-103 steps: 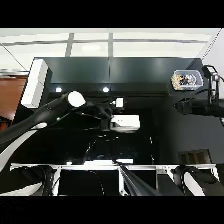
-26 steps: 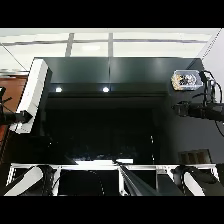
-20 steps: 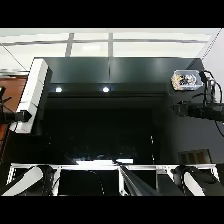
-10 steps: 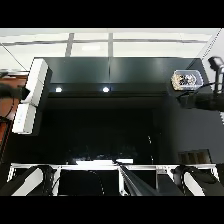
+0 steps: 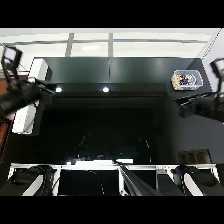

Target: Fold the box and place the chain.

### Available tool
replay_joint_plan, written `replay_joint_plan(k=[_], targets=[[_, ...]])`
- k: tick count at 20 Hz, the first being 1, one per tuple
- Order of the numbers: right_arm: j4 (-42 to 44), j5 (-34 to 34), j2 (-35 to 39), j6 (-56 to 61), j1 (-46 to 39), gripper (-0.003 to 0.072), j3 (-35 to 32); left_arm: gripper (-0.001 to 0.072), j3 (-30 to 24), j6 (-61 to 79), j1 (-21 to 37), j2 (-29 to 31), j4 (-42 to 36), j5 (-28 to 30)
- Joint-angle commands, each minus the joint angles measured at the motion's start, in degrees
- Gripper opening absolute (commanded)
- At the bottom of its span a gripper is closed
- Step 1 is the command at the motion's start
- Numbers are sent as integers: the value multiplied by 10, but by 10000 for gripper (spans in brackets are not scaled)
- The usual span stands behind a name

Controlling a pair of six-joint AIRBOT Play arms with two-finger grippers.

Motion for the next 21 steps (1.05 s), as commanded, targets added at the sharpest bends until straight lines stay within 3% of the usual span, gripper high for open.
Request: replay_joint_plan(k=[1,21], targets=[[-26,-192,13,-6,16,13,-113,25,-80,-17,-44,35,2,83],[-36,-202,13,-6,16,14,-124,27,-82,-17,-44,34,-3,81]])
